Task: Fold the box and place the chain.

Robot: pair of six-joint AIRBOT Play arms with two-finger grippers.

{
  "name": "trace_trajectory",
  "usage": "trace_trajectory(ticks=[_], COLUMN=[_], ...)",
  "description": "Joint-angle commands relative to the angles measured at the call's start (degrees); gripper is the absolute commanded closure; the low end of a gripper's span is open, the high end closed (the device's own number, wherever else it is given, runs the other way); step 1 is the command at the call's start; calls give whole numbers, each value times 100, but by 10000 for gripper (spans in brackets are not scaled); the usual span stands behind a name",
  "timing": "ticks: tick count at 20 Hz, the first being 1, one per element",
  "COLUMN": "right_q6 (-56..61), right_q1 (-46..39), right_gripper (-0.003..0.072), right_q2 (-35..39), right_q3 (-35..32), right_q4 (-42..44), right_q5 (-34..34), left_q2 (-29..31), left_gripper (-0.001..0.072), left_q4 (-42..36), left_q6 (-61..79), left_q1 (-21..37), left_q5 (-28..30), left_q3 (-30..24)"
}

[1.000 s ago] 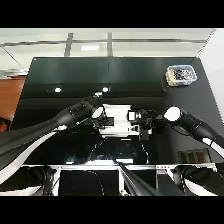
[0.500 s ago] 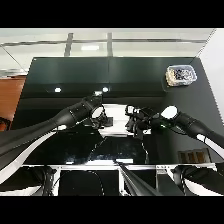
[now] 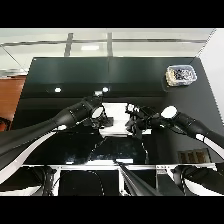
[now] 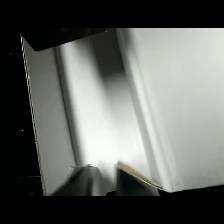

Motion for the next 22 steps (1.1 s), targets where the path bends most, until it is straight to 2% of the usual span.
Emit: trace_trajectory(ticks=[1, 3, 4, 6, 8, 10, 12, 15, 18, 22], right_q6=[579, 1829, 2555, 4164, 5578, 5987, 5974, 5464, 5405, 4262], right_q1=[-17, -195, -417, -1261, -2603, -3845, -4603, -4483, -3687, -2837], right_gripper=[676, 676, 676, 676, 676, 676, 676, 676, 676, 675], right_q2=[42, 315, 516, 1001, 1231, 1158, 975, 557, 31, -374], right_q3=[4, 48, 144, 321, 313, 15, -496, -1025, -1038, -1036], right_q4=[-68, -450, -793, -1576, -2096, -1768, -1088, -461, -433, 741], right_q5=[17, 302, 649, 1117, 1296, 1438, 1685, 1751, 1742, 2050], left_q2=[0, 0, 0, 0, 0, 0, 0, 0, 0, 0], left_gripper=[685, 685, 685, 686, 686, 685, 685, 686, 685, 685], left_q4=[4, 7, 4, 7, 2, 4, 4, 4, 4, 4], left_q6=[2, 2, 2, 2, 2, 2, 2, 2, 2, 2], left_q1=[2, 2, 2, 2, 2, 2, 2, 2, 2, 2], left_q5=[-9, -11, -11, -15, -13, -11, -13, -11, -15, -13], left_q3=[7, 7, 7, 7, 7, 7, 7, 7, 7, 7])
